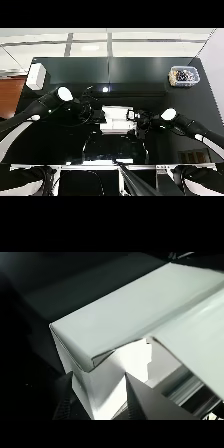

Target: Fold the box and place the chain.

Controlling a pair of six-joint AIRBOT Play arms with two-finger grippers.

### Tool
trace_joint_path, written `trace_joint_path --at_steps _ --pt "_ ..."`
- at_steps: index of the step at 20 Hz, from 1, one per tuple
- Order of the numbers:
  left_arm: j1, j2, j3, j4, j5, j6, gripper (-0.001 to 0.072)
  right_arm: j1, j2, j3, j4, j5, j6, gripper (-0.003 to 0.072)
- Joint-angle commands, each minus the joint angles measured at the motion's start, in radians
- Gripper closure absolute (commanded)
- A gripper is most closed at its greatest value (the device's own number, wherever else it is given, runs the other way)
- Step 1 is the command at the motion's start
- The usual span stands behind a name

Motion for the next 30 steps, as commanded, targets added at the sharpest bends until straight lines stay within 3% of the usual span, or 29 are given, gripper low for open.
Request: trace_joint_path --at_steps 1,5,11,15,17,20,22,30 --pt "-0.047 -0.001 0.004 0.041 0.047 -0.077 0.0323 0.000 0.000 0.000 0.000 0.001 0.000 0.0263" --pt "-0.075 -0.001 0.004 0.086 0.071 -0.141 0.0343 0.001 0.000 0.000 0.000 0.001 0.000 0.0263" --pt "-0.153 -0.001 0.007 0.347 0.075 -0.422 0.0343 0.000 0.000 0.000 0.000 0.000 0.000 0.0263" --pt "-0.248 -0.002 0.066 0.546 0.065 -0.624 0.0343 0.000 0.000 0.000 0.000 0.000 0.000 0.0263" --pt "-0.293 -0.020 0.116 0.647 -0.011 -0.794 0.0344 0.000 0.000 0.000 0.000 0.000 0.000 0.0263" --pt "-0.335 -0.100 0.224 0.669 -0.124 -0.811 0.0344 0.000 0.000 0.000 0.000 0.000 0.000 0.0263" --pt "-0.356 -0.143 0.269 0.674 -0.145 -0.851 0.0344 0.000 0.000 0.000 0.000 0.000 0.000 0.0263" --pt "-0.387 -0.184 0.298 0.744 -0.173 -0.900 0.0344 0.000 0.000 0.000 0.000 0.000 0.000 0.0263"
